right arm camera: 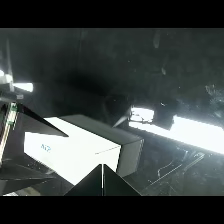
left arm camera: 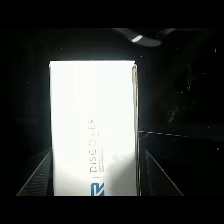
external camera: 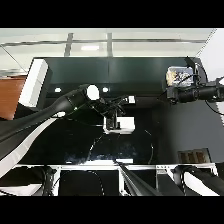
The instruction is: Fold the box and place the chain.
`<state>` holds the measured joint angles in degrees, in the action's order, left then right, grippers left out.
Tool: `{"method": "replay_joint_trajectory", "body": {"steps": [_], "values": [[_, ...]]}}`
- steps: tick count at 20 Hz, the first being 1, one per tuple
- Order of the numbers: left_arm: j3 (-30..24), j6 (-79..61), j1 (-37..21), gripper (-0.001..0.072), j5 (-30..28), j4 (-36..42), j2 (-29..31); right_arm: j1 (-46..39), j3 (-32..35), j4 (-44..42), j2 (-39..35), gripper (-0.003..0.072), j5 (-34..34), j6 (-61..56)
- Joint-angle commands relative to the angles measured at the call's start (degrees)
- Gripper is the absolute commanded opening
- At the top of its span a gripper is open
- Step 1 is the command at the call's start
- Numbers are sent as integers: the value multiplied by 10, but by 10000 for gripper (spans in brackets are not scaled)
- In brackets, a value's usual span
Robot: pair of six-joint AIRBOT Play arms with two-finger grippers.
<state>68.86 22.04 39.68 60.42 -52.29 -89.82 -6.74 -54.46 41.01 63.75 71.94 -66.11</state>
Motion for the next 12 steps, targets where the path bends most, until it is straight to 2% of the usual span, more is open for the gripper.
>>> {"method": "replay_joint_trajectory", "body": {"steps": [1, 5, 9, 10, 11, 12], "values": [[1, 7, 9, 708, 0, -31, 0, 0, -1, 0, 0, 23, 0, 0], [1, 56, 44, 708, -54, -123, -3, 0, -1, 0, 0, 23, -2, -1], [1, 58, 80, 695, -83, -162, -14, 0, -1, 0, 0, 23, -2, -1], [2, 80, 83, 589, -88, -180, -12, 0, -1, 0, 0, 23, -2, -1], [10, 122, 85, 404, -74, -209, -9, 0, -1, 0, 0, 23, -2, -1], [21, 163, 82, 305, -47, -252, -3, 0, -1, 0, 0, 23, -2, -1]]}}
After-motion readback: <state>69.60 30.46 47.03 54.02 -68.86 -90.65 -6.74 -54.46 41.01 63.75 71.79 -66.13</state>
